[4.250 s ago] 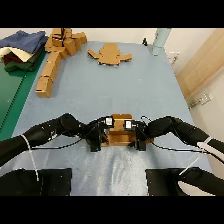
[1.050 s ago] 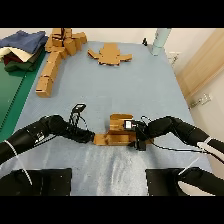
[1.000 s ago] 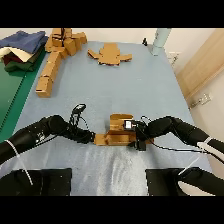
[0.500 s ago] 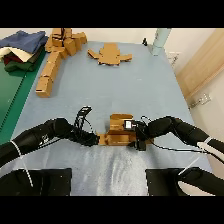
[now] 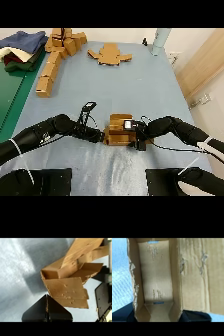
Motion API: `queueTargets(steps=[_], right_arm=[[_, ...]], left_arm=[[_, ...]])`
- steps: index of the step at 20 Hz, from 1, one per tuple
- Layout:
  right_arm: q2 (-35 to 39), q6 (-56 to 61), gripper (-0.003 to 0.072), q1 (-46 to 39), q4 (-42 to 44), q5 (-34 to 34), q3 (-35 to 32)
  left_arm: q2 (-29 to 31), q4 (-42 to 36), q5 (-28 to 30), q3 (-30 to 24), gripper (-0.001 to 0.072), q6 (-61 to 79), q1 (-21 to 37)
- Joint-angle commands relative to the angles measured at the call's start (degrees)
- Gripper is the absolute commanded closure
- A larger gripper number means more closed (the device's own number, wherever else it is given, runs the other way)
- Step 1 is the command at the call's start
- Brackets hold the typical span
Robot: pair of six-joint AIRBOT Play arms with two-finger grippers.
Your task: Fold the box.
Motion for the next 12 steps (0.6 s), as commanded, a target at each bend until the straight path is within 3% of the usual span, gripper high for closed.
queueTargets(steps=[1, 2, 3, 12], right_arm=[[-0.04, 0.02, 0.0091, 0.0, 0.0, 0.0, -0.02], [-0.04, 0.02, 0.009, 0.02, 0.0, 0.0, -0.02], [-0.04, 0.02, 0.0091, 0.02, 0.02, 0.0, -0.02], [-0.04, 0.02, 0.009, 0.02, 0.02, 0.0, -0.02]], left_arm=[[0.0, -0.22, -0.26, 1.27, 0.0695, 0.7, 0.26], [-0.02, -0.24, -0.83, 1.46, 0.062, 1.03, 0.24], [-0.02, -0.24, -1.49, 1.68, 0.0324, 1.2, 0.24], [0.0, -0.35, -3.52, 2.21, 0.0308, 0.92, 0.24]])
